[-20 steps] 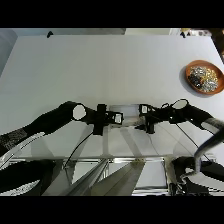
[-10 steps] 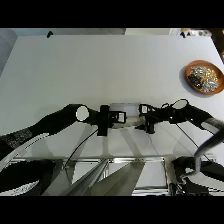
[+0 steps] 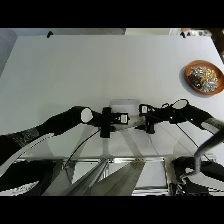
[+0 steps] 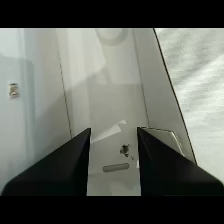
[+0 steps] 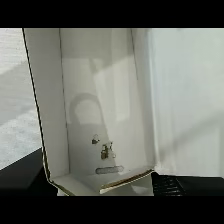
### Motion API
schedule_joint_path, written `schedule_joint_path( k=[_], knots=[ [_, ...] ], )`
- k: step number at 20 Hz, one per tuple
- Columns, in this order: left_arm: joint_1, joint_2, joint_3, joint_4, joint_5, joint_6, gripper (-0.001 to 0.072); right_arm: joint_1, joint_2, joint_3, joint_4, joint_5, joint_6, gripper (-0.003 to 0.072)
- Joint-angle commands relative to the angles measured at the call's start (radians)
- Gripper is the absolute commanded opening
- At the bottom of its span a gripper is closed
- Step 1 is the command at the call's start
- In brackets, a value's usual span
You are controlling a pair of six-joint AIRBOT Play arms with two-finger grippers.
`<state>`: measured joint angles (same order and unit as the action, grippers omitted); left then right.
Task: Fold the box and place the chain.
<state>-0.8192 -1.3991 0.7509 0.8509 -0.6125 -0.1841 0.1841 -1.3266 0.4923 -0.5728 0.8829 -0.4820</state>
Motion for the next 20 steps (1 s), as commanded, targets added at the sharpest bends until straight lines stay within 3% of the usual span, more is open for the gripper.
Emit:
schedule_joint_path(
  k=[1, 4, 8, 11, 15, 20],
  knots=[
    [0.010, 0.040, 0.000, 0.005, -0.033, -0.022, 0.0180, 0.000, 0.001, 0.001, 0.001, -0.001, 0.002, 0.0275],
    [0.047, 0.125, 0.000, 0.070, -0.116, -0.165, 0.0003, 0.000, 0.001, 0.001, 0.001, -0.001, 0.002, 0.0275],
    [0.123, 0.242, 0.000, 0.183, -0.286, -0.514, 0.0002, 0.000, 0.001, 0.001, 0.001, -0.001, 0.002, 0.0275],
    [0.196, 0.261, -0.009, 0.238, -0.373, -0.820, 0.0002, 0.000, 0.001, 0.001, 0.001, -0.001, 0.002, 0.0275],
    [0.273, 0.261, -0.086, 0.221, -0.322, -1.072, 0.0002, 0.000, 0.001, 0.001, 0.001, -0.001, 0.002, 0.0275],
    [0.322, 0.261, -0.182, 0.139, -0.224, -1.107, 0.0001, 0.000, 0.001, 0.001, 0.001, -0.001, 0.002, 0.0275]
  ],
)
